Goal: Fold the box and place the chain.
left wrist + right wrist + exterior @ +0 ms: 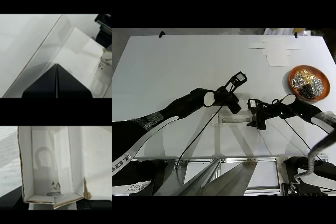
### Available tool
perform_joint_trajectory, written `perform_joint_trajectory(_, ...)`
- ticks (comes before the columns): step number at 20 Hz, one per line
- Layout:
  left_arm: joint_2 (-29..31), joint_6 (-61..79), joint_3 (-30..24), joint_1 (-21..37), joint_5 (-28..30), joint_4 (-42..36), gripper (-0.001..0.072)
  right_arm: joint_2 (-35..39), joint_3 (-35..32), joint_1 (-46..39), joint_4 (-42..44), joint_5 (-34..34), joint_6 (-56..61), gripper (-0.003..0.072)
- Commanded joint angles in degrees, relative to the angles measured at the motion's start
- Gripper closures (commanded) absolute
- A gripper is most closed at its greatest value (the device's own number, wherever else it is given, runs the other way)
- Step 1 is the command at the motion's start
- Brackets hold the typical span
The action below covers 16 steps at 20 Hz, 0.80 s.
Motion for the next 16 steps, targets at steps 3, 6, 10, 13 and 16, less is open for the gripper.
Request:
perform_joint_trajectory(3, 5.2, 0.4, 0.0, 0.0, -8.9, 3.9, 0.0708, 0.0, 0.0, 0.0, 0.0, 0.0, 0.0, 0.0281)
perform_joint_trajectory(6, 10.3, 0.4, 0.0, -0.2, -20.2, 9.0, 0.0704, 0.0, 0.0, 0.0, 0.0, 0.0, 0.0, 0.0281)
perform_joint_trajectory(10, 9.4, 0.4, 0.0, -0.2, -32.5, 12.8, 0.0708, 0.0, 0.0, 0.0, 0.0, 0.0, 0.0, 0.0281)
perform_joint_trajectory(13, 7.8, 0.7, 0.0, 0.0, -32.9, 14.6, 0.0708, 0.0, 0.0, 0.0, 0.0, 0.0, 0.0, 0.0281)
perform_joint_trajectory(16, 7.6, 3.4, -2.5, 1.8, -31.8, 14.1, 0.0703, 0.0, 0.0, 0.0, 0.0, 0.0, 0.0, 0.0281)
